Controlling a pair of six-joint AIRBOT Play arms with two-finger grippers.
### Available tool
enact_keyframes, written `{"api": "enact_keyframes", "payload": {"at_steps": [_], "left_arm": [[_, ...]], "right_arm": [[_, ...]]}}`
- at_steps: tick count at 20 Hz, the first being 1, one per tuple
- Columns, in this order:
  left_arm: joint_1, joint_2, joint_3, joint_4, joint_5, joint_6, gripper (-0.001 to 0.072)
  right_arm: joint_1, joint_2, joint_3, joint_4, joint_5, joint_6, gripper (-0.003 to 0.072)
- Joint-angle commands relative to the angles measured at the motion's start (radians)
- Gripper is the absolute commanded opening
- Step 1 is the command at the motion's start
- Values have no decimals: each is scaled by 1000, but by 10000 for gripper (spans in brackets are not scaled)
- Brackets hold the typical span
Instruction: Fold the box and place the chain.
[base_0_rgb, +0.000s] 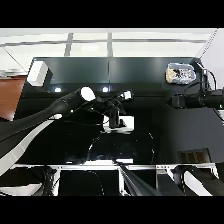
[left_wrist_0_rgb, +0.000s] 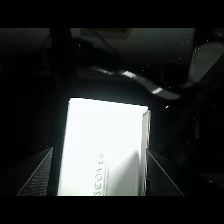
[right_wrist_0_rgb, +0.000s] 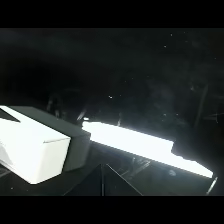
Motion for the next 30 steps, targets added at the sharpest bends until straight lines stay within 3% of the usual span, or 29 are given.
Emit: {"api": "enact_keyframes", "payload": {"at_steps": [1, 9, 17, 20, 22, 23, 27, 30], "left_arm": [[-20, -31, 32, 40, -34, -40, 714], [-67, -30, 84, 275, -98, -134, 713], [-89, -32, 93, 403, -103, -135, 702], [-89, -60, 92, 430, -70, -135, 595], [-88, -56, 99, 435, -77, -155, 391], [-83, -42, 117, 461, -99, -217, 331], [19, 95, 211, 688, -266, -481, 291], [219, 215, 214, 856, -381, -737, 291]], "right_arm": [[-2, 1, 0, -20, -1, -4, 17], [-2, 1, -4, -30, -1, -3, 17], [-2, 0, -16, -29, -1, -3, 17], [-2, 0, -29, -29, -2, -3, 17], [-2, 0, -42, -29, -2, -3, 17], [-2, 0, -45, -30, -1, -3, 17], [-2, 0, -45, -29, -1, -3, 17], [-2, 0, -45, -29, -1, -3, 17]]}}
